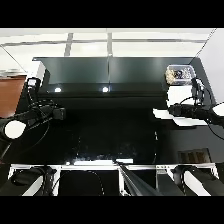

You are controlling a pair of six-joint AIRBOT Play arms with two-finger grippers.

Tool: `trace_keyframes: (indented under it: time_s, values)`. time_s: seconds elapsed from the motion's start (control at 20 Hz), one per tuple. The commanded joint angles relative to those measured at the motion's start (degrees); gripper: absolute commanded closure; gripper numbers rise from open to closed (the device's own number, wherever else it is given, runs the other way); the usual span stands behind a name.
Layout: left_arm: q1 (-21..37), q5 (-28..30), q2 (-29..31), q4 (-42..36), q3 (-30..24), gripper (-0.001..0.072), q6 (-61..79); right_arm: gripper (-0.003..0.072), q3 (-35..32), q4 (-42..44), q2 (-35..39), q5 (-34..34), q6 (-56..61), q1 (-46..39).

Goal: Fold the box and place the chain.

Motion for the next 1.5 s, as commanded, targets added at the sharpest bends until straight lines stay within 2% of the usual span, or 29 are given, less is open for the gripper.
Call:
trace_keyframes:
  time_s: [0.0, 0.85, 1.05, 1.1, 1.15, 1.2, 1.25, 1.35, 1.45]
  values:
    - [-0.04, 0.02, 0.04, 0.02, -0.02, 0.0684, 0.00, 0.0675, -0.02, 0.02, 0.00, 0.00, 0.02, 0.07]
    - [-0.04, 0.02, 0.04, 0.00, -0.02, 0.0684, 0.00, 0.0675, -0.02, 0.70, 0.00, -1.11, 0.04, 0.07]
    - [-0.04, 3.13, 0.04, 0.00, -0.02, 0.0683, -0.02, 0.0672, -0.04, 3.48, -0.04, -1.57, 0.02, 0.09]
    - [-0.07, 4.15, 0.02, 0.00, -0.02, 0.0683, 0.00, 0.0481, -0.04, 3.52, -0.17, -4.00, 0.07, 0.07]
    - [-0.04, 5.75, -0.07, -0.26, -0.02, 0.0669, -0.39, -0.0007, -0.04, 3.56, -0.33, -5.57, 0.04, 0.09]
    - [-0.04, 7.28, -0.26, -1.16, -0.02, 0.0380, -0.39, -0.0034, -0.02, 3.45, -0.44, -7.30, 0.00, 0.04]
    - [-0.07, 8.28, -0.50, -1.75, -0.02, -0.0011, -0.46, -0.0034, 0.15, 2.60, -0.44, -9.33, 0.11, -0.35]
    - [0.07, 9.03, -0.68, -1.62, 0.00, -0.0003, -0.37, -0.0034, 2.62, -1.90, -1.33, -12.81, 2.51, -3.39]
    - [0.04, 8.94, -0.68, -1.05, -0.02, -0.0002, -0.37, -0.0034, 9.22, -10.73, -5.18, -11.04, 5.81, -10.97]
